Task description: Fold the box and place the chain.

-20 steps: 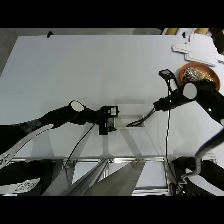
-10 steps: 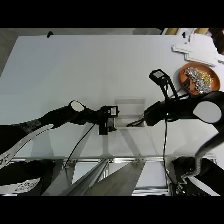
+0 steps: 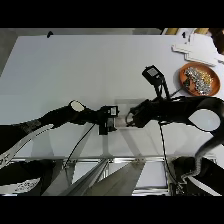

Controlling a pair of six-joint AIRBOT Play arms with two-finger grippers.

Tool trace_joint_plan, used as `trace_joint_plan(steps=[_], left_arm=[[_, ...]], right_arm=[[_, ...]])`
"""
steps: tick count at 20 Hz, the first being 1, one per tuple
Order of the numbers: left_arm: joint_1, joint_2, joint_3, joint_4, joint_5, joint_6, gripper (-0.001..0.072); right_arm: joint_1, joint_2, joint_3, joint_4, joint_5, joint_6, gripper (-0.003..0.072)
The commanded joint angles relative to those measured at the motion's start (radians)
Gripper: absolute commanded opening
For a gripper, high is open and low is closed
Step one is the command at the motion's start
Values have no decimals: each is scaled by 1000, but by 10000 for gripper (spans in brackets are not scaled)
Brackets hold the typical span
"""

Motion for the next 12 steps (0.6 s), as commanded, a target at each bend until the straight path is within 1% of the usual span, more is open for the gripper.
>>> trace_joint_plan(steps=[1,5,6,7,8,10,12], left_arm=[[0,0,1,0,0,0,141],[0,0,1,0,0,0,141],[0,0,1,0,0,0,141],[0,0,1,0,0,0,141],[0,0,1,0,0,0,141],[0,0,1,0,0,0,141],[0,0,1,0,0,0,141]], right_arm=[[33,-46,1,5,-37,0,21],[56,-116,1,-3,0,0,24],[56,-127,1,-4,23,0,69],[56,-134,1,-9,37,0,146],[56,-135,2,-21,37,-3,207],[55,-130,4,-43,41,-9,214],[55,-122,24,-104,80,-8,213]])
